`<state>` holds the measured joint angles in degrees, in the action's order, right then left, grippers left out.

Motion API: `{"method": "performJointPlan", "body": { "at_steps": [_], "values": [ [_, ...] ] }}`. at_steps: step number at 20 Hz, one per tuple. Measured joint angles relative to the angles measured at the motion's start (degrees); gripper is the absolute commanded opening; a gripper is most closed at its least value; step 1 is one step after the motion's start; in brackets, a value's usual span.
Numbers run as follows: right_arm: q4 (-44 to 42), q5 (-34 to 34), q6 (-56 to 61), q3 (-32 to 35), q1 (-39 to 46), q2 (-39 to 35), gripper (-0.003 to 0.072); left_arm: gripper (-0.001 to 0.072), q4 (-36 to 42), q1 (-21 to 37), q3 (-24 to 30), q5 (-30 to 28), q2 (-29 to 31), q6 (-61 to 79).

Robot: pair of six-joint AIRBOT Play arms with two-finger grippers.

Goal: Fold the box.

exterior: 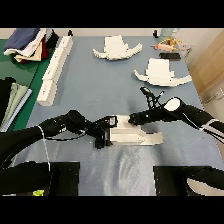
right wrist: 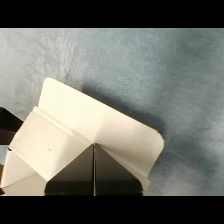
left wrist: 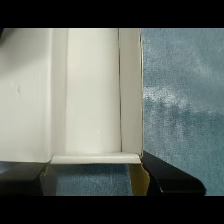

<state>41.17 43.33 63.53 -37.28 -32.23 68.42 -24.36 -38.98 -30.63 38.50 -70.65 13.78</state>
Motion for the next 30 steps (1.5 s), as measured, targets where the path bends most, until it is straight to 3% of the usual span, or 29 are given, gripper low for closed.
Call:
{"method": "performJointPlan", "body": {
  "at_steps": [19, 27, 30],
  "values": [
    [0.7, 1.7, -3.0, 0.4, -1.8, 0.3, 0.0001, 0.0520, -0.1, 0.0, 0.0, 0.1, 0.0, 0.2],
    [9.6, 3.3, -3.4, -1.0, -1.7, -11.8, 0.0002, 0.0520, 0.0, 0.0, 0.0, 0.1, 0.0, 0.1],
    [13.6, 8.1, -5.4, -1.0, -1.7, -16.7, 0.0074, 0.0520, 0.0, 0.0, 0.0, 0.0, 0.0, 0.1]
  ]
}}
